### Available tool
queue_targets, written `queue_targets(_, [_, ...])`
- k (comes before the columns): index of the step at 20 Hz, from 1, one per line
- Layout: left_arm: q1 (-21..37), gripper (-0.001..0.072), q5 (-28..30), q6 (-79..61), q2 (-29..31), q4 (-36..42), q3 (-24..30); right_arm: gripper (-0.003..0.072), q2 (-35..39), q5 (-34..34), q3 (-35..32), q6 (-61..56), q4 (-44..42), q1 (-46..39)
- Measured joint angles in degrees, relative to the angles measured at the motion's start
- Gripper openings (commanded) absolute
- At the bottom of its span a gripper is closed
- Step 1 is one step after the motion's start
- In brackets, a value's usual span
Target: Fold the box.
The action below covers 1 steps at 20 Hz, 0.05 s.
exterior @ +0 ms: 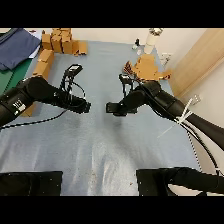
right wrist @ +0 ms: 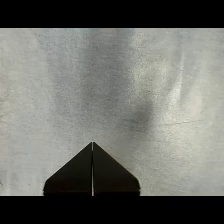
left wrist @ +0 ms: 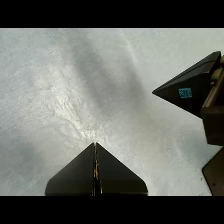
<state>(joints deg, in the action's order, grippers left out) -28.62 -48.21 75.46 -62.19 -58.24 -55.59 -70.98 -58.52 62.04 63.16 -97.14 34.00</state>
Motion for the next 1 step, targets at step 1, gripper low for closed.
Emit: queue_targets(1, [-0.07,0.0013,0.17,0.0,-0.11,0.0,-0.04,0.0006,-0.07,0.0,0.04,0.15,-0.13,0.0])
